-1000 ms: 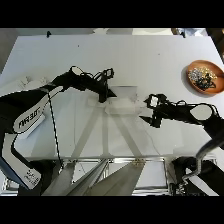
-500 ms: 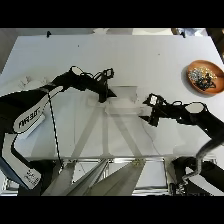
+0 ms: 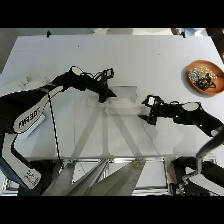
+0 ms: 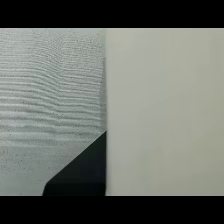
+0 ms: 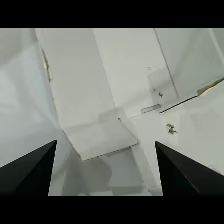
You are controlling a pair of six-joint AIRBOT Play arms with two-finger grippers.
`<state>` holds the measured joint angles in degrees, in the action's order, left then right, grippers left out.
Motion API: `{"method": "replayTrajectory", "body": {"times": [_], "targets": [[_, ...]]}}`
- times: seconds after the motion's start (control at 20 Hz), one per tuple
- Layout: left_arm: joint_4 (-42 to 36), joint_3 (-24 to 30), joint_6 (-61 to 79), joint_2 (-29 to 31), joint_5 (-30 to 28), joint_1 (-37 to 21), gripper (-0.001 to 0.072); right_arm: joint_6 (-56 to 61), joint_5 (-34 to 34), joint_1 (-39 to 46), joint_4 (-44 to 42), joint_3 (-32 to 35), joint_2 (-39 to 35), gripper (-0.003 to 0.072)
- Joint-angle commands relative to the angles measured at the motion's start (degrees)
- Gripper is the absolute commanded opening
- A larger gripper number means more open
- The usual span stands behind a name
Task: Fold the box and place the chain.
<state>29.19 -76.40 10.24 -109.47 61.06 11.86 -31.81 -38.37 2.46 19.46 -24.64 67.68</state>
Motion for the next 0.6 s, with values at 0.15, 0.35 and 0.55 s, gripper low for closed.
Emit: {"method": "replayTrajectory", "body": {"times": [0.15,0.35,0.55], "targets": [[0.0,0.02,0.02,-0.04,0.0,0.04,0.0009,-7.98,2.82,-0.66,-13.64,-0.17,1.75,0.0701],[0.0,0.02,0.02,-0.04,0.0,0.04,0.0009,-9.22,3.37,-0.66,-15.56,-0.26,1.75,0.0701],[0.02,0.02,0.02,-0.04,0.0,0.02,0.0009,-8.9,2.29,-0.66,-14.64,-3.91,2.49,0.0701]]}}
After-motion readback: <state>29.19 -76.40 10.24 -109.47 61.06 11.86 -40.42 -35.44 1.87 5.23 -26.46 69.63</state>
